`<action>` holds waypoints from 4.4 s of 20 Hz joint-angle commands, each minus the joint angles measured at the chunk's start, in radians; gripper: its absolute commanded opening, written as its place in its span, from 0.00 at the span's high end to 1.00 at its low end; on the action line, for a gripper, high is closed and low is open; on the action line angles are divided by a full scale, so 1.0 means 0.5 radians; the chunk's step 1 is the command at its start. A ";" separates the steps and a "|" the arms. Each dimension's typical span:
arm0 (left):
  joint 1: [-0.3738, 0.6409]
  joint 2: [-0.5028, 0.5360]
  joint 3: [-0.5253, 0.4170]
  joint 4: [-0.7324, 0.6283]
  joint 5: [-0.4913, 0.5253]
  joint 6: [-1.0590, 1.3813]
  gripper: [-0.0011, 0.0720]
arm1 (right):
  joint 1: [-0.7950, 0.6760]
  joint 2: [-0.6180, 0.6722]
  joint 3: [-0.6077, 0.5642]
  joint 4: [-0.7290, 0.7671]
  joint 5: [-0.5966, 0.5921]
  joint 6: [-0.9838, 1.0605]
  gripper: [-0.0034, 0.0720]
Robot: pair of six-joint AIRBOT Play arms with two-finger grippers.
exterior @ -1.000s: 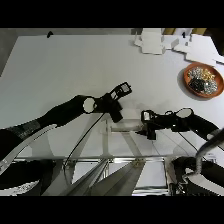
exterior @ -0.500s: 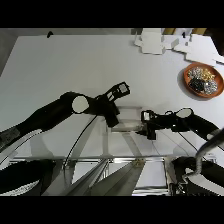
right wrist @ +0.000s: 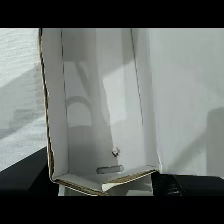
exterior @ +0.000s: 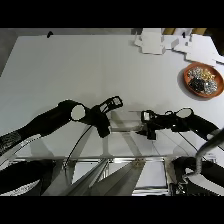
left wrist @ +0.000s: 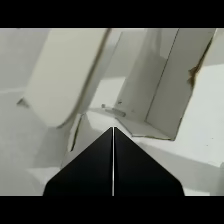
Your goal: Fold the box and place the chain.
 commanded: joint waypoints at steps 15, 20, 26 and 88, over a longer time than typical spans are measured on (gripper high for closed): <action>0.145 0.054 -0.254 -0.234 0.324 1.127 0.51 | 0.001 0.002 0.000 0.001 0.000 0.001 0.38; 0.144 0.053 -0.255 -0.249 0.411 1.179 0.28 | 0.001 0.001 0.000 0.001 0.000 0.001 0.38; 0.063 0.046 -0.277 -0.256 0.294 1.180 0.46 | 0.001 0.001 0.000 0.001 0.000 0.001 0.38; 0.207 0.044 -0.383 -0.162 0.105 -1.586 0.98 | 0.001 0.002 0.000 0.001 0.000 0.001 0.38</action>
